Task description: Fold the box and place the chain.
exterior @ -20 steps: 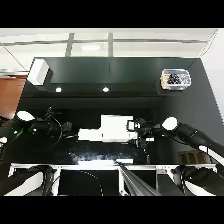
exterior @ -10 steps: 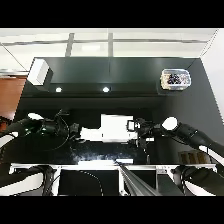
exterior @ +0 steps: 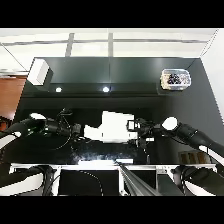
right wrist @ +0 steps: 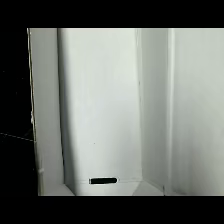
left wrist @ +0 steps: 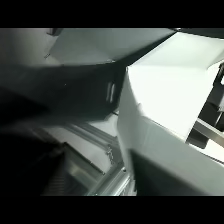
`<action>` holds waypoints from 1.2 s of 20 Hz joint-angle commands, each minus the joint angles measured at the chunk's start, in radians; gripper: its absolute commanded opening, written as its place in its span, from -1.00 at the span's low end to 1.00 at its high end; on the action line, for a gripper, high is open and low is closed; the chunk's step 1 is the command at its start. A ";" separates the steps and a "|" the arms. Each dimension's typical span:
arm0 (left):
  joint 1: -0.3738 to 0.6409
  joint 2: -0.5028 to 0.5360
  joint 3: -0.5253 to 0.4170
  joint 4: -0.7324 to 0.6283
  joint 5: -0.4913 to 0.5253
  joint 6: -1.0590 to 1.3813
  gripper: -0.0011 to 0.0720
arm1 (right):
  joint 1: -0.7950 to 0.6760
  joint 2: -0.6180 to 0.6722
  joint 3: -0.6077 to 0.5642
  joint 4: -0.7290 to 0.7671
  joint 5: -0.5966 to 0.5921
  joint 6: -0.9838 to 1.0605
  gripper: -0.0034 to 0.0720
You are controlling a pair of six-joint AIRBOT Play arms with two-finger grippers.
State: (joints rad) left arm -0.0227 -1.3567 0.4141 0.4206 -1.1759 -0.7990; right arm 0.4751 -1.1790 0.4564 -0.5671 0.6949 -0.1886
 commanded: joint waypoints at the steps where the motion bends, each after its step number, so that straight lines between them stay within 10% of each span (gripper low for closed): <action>1: -0.001 -0.001 0.000 -0.006 0.004 0.014 0.63 | 0.001 0.000 0.000 0.001 0.000 0.001 0.36; 8: -0.045 0.049 0.044 0.002 -0.016 -0.025 0.79 | 0.001 0.000 0.000 0.001 0.000 0.001 0.36; 16: -0.297 0.281 0.077 0.107 0.259 -0.317 0.79 | 0.001 0.000 0.000 0.001 0.000 0.001 0.36; 24: -0.570 0.298 0.086 0.303 0.549 -0.723 0.79 | 0.001 0.000 0.000 0.001 0.000 0.001 0.36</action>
